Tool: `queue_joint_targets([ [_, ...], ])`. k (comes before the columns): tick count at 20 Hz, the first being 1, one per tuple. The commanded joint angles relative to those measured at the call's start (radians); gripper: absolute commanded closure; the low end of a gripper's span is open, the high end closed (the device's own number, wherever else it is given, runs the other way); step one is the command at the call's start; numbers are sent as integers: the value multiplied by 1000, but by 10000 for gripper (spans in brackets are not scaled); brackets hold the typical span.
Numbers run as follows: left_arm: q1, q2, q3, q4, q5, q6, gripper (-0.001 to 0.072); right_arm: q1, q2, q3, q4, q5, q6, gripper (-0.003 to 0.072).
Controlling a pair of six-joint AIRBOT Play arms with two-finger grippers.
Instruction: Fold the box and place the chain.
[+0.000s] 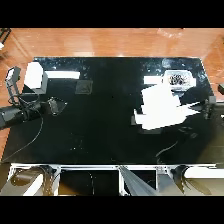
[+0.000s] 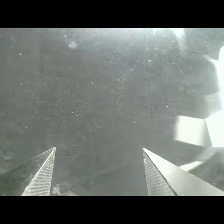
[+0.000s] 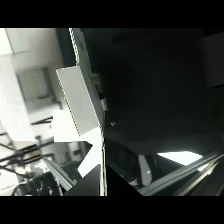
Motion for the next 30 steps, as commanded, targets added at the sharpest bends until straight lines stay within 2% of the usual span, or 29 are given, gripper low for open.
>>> queue_joint_targets([
  [1,-3,-30,-6,-64,-2,2,79,210,207,-141,57,126,65,665],
  [4,-28,-89,-16,-69,10,6,79,405,390,-192,57,232,114,664],
  [7,-63,-166,-16,-71,6,8,79,561,573,-210,49,327,66,665],
  [10,-102,-238,-16,-106,6,68,79,628,735,-245,43,402,58,665],
  [13,-110,-293,-16,-273,10,219,80,631,837,-320,29,413,93,665],
  [17,-110,-330,-16,-388,19,317,90,631,863,-456,31,452,119,665],
  [24,-110,-330,-16,-389,29,323,90,671,862,-649,84,599,147,665],
  [26,-110,-330,-16,-389,29,323,90,752,862,-679,111,685,166,665],
  [30,-110,-334,-16,-375,37,351,89,983,861,-697,138,943,204,666],
])
